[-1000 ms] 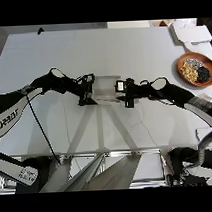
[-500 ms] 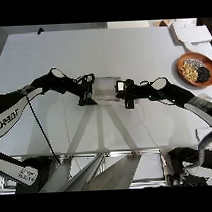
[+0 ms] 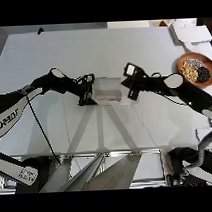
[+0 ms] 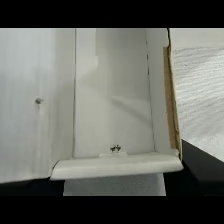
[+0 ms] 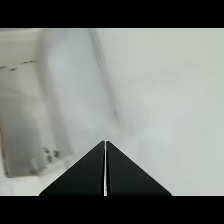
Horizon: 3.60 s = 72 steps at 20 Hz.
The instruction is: Fold the box and place the chain.
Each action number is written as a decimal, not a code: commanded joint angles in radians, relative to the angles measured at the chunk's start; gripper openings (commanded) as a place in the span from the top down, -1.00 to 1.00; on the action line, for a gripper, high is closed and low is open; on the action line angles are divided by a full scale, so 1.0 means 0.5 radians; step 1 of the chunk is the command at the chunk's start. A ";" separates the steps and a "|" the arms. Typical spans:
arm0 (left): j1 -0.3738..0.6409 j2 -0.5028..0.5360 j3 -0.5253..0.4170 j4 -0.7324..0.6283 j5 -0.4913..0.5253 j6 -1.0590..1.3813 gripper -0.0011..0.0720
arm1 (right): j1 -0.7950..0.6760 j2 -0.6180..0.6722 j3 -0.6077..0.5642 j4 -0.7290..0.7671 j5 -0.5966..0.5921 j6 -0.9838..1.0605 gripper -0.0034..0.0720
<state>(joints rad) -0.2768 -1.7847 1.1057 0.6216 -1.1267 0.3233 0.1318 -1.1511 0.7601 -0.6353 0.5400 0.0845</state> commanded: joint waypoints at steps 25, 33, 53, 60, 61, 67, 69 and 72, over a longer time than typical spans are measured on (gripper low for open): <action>0.002 0.002 0.000 0.000 0.002 0.001 0.22 | -0.412 -0.481 -0.360 0.387 0.592 1.479 0.88; 0.002 0.002 0.000 0.000 0.002 0.001 0.22 | -0.316 -0.498 -0.359 1.010 0.712 1.084 0.86; 0.002 0.002 0.000 0.000 0.002 0.001 0.22 | -0.201 -0.461 -0.359 1.121 0.534 1.032 0.34; 0.002 0.002 0.000 0.000 0.002 0.001 0.22 | -0.064 -0.461 -0.359 1.007 0.241 1.041 0.11; 0.002 0.002 0.000 0.000 0.002 0.001 0.22 | -0.065 -0.461 -0.359 0.996 0.226 1.041 0.11; 0.002 0.002 0.000 0.000 0.002 0.001 0.22 | -0.065 -0.459 -0.359 0.941 0.134 1.041 0.12; 0.002 0.002 0.000 0.000 0.002 0.001 0.22 | -0.065 -0.452 -0.359 0.941 0.140 1.048 0.12; 0.002 0.002 0.000 0.000 0.002 0.001 0.22 | -0.065 -0.399 -0.359 0.941 0.112 1.096 0.12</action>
<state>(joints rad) -0.2771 -1.7847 1.1053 0.6193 -1.1244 0.3202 0.0982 -1.3708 0.5789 -0.1616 0.5968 0.6243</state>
